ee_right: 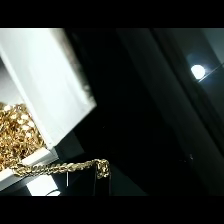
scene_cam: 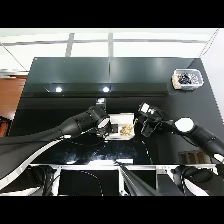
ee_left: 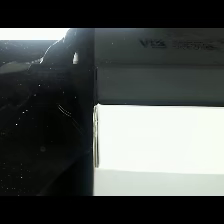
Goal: Fold the box and place the chain.
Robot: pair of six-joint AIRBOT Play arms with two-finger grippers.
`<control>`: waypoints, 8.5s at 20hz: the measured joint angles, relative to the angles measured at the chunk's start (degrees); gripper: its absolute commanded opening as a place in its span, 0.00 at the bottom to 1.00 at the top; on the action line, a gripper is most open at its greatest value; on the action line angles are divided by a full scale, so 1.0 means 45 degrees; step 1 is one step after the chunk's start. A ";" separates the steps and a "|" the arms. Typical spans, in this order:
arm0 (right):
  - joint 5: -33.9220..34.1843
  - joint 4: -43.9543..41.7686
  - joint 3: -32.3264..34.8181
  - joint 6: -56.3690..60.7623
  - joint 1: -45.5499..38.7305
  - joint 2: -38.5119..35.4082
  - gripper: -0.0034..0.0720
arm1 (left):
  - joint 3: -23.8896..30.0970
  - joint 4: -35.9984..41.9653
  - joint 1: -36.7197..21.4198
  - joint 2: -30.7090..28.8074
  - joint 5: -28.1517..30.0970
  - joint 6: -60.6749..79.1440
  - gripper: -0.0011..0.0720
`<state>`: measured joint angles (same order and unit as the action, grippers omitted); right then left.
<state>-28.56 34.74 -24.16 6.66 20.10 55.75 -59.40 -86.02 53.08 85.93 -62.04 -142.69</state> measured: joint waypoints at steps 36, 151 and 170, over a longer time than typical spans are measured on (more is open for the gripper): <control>-0.5887 0.0903 -0.2497 0.6450 -0.2040 -0.2764 0.34 | 0.0005 0.0000 0.0000 0.0000 0.0015 0.0000 0.05; -0.4148 0.2778 -0.4303 0.3798 0.0049 0.0155 0.86 | 0.5183 1.2021 -0.4828 -0.2103 0.3711 3.4631 0.47; -0.7087 0.3293 -0.3109 0.1768 0.0952 -0.0063 0.86 | 0.5183 1.2021 -0.4828 -0.2103 0.3706 3.4626 0.47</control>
<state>-60.45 49.56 -38.15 14.61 24.38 55.46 -36.07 -31.92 31.35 76.47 -45.36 13.13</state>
